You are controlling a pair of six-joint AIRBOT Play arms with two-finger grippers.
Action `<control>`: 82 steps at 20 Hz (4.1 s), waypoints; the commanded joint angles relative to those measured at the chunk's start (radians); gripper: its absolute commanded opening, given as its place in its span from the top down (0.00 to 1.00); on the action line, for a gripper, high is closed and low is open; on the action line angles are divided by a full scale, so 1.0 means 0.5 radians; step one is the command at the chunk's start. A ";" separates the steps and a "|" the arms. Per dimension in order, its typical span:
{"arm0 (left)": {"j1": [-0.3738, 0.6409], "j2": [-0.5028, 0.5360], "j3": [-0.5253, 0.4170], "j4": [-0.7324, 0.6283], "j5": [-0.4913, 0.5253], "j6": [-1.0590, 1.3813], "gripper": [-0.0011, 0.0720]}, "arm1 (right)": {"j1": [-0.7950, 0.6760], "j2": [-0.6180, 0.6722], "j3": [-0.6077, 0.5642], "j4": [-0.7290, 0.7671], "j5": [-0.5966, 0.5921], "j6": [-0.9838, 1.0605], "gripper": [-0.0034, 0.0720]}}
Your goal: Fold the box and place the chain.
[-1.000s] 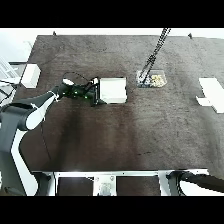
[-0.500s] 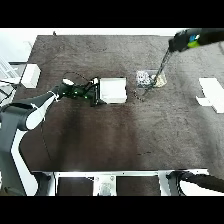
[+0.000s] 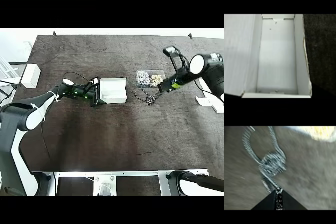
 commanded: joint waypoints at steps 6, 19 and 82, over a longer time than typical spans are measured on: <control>0.000 0.001 -0.001 0.001 0.000 0.000 0.59 | -0.307 0.067 -0.166 -0.204 -0.188 0.282 0.94; 0.000 0.001 -0.001 0.001 0.001 0.000 0.59 | -0.320 0.057 -0.322 -0.087 -0.466 0.206 0.89; 0.000 0.001 -0.001 0.001 0.002 0.000 0.59 | -0.071 -0.062 0.337 1.103 -0.199 -1.424 0.94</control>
